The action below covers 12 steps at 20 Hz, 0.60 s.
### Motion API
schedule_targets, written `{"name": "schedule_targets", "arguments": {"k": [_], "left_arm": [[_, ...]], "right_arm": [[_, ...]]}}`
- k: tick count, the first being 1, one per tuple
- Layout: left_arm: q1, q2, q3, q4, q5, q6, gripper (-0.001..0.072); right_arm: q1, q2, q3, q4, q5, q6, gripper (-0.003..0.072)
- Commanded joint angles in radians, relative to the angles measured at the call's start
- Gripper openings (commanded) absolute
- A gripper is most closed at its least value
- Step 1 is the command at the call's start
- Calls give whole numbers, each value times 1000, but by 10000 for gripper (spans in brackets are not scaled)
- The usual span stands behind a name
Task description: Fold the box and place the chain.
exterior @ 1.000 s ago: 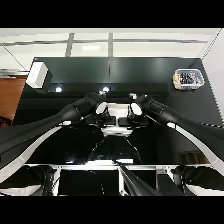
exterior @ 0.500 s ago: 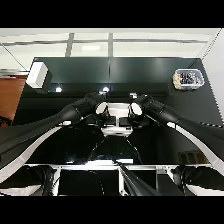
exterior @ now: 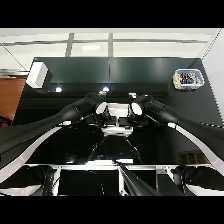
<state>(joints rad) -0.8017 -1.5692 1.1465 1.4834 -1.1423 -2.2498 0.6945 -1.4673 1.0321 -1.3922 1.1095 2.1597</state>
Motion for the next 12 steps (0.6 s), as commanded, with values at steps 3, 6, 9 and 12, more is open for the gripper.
{"name": "schedule_targets", "arguments": {"k": [3,6,9,12], "left_arm": [[0,0,0,1,-18,-2,27],[0,0,1,1,-15,-2,26],[0,0,1,24,-19,-26,25],[0,0,2,28,-13,-35,25]], "right_arm": [[-6,51,3,-42,20,-23,330],[-15,109,24,-50,71,-96,331],[-44,223,30,-102,106,-169,330],[-109,357,30,-281,107,-185,330]]}}
